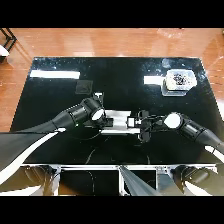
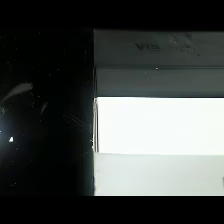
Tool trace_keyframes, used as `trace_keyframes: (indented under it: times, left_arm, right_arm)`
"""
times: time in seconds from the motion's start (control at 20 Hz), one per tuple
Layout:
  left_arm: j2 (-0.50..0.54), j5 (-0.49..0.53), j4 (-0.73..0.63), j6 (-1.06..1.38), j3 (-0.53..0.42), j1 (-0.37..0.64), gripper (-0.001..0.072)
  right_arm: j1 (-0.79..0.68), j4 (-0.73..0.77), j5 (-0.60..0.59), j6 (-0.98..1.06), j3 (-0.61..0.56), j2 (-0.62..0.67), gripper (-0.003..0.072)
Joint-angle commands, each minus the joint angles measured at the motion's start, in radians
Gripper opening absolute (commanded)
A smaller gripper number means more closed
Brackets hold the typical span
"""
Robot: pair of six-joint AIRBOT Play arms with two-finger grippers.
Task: Fold the box and place the chain.
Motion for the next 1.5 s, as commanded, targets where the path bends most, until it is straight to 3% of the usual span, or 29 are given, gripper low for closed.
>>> trace_keyframes:
  times: [0.0,0.1,0.45,0.5,0.55,1.45]
  left_arm:
    - [0.000,-0.001,0.001,0.001,0.001,0.001,0.0024]
    - [0.000,-0.002,0.000,0.001,0.001,0.001,0.0024]
    - [0.000,-0.012,0.001,0.001,0.001,0.001,0.0024]
    - [0.000,-0.012,0.000,0.001,0.001,0.001,0.0024]
    - [0.000,-0.012,0.000,0.001,0.001,0.001,0.0024]
    - [0.000,-0.012,-0.001,0.001,0.000,0.001,0.0024]
  right_arm:
    - [0.039,-0.019,-0.032,0.014,0.000,-0.006,0.0565]
    - [0.044,0.006,-0.035,0.014,0.000,-0.024,0.0472]
    - [0.046,0.061,-0.062,0.014,0.000,-0.038,0.0468]
    - [0.049,0.063,-0.062,0.015,0.000,-0.038,0.0343]
    - [0.049,0.069,-0.062,0.014,0.000,-0.038,0.0316]
    - [0.049,0.295,-0.100,0.018,0.000,-0.096,0.0297]
